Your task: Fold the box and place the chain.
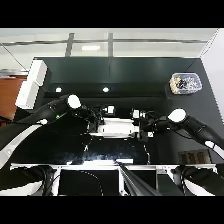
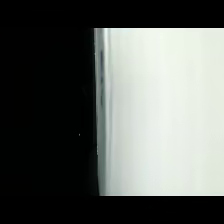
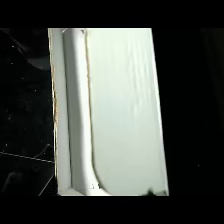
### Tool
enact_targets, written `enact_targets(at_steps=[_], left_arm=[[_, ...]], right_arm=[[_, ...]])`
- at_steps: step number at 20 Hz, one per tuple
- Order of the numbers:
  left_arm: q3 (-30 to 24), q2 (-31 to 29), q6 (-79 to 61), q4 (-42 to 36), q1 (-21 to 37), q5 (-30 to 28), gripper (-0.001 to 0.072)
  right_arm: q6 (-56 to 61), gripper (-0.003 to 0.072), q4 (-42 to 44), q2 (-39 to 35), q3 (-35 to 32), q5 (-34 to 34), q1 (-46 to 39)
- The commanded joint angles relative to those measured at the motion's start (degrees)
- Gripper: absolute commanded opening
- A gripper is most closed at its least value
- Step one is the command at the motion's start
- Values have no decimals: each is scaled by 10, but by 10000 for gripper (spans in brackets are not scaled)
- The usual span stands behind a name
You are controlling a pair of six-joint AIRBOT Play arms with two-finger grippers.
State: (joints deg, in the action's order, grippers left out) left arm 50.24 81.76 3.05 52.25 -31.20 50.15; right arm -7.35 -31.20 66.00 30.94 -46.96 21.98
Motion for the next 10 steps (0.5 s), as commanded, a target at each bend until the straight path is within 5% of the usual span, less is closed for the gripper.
enact_targets(at_steps=[1,10], left_arm=[[1,0,1,0,0,0,26],[1,0,1,0,0,0,26]], right_arm=[[-22,599,7,17,-4,13,7],[-43,600,7,54,-4,24,7]])
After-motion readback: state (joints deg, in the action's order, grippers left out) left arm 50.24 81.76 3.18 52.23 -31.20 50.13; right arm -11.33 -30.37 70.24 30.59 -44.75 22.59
